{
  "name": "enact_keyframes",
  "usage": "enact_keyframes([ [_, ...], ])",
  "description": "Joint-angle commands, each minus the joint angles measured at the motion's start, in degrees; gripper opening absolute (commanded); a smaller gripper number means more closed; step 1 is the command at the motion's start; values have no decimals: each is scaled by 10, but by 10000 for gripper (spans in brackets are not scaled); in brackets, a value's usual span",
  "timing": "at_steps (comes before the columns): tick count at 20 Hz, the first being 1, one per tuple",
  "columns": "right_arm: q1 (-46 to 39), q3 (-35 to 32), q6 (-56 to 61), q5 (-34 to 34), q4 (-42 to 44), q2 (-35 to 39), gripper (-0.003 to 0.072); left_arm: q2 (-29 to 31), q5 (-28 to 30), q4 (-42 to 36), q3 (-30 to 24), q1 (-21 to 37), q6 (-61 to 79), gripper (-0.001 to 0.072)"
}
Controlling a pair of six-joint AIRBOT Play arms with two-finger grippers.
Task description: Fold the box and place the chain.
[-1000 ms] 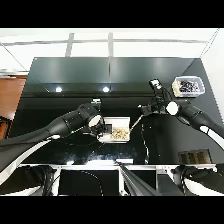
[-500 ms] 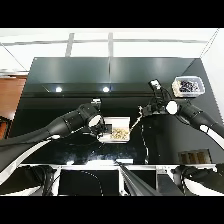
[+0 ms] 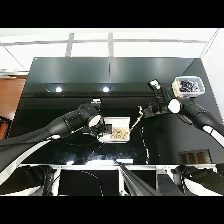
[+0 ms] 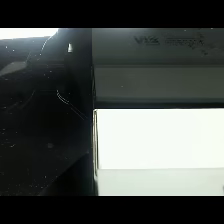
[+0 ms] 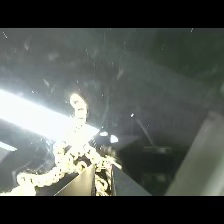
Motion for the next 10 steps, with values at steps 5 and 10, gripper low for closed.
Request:
enact_keyframes([
  [5,-1,5,-87,61,-9,59,4,0,0,0,0,0,0,29],
  [10,0,73,-128,192,85,103,3,0,0,0,0,0,0,29],
])
